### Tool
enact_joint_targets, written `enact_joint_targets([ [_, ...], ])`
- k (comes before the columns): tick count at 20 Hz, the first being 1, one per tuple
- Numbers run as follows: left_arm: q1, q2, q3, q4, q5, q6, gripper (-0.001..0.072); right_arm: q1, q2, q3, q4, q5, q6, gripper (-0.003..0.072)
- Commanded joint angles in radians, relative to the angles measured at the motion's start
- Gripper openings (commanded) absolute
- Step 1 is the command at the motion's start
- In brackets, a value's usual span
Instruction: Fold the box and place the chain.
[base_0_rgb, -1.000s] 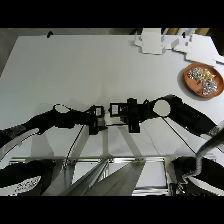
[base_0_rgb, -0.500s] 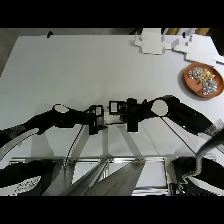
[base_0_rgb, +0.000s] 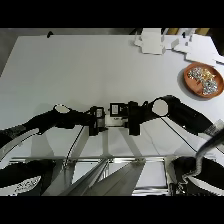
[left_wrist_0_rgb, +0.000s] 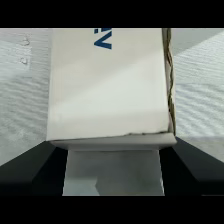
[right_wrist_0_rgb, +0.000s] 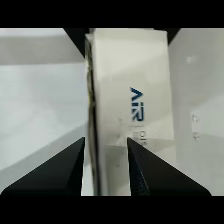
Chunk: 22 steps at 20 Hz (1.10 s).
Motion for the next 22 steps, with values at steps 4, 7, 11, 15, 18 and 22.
enact_joint_targets([
  [4,0.001,0.000,0.001,0.000,0.002,-0.002,0.0272,0.001,0.016,0.000,0.051,0.005,-0.008,0.0234],
  [7,0.001,0.000,0.001,-0.001,0.003,-0.002,0.0272,-0.011,0.003,0.000,0.050,-0.023,-0.007,0.0014],
  [11,0.001,0.000,0.001,-0.001,0.002,-0.002,0.0272,-0.014,-0.030,-0.001,0.044,-0.011,0.001,0.0014],
  [15,0.001,0.000,0.001,0.000,0.002,-0.002,0.0272,-0.014,-0.030,-0.010,0.044,-0.011,0.001,0.0014],
  [18,0.001,0.000,0.001,0.000,0.002,-0.002,0.0272,-0.014,-0.030,-0.036,0.044,-0.030,0.001,0.0014],
  [22,0.001,0.000,0.001,0.000,0.002,-0.002,0.0272,-0.014,-0.030,-0.062,0.044,-0.071,0.001,0.0014],
])
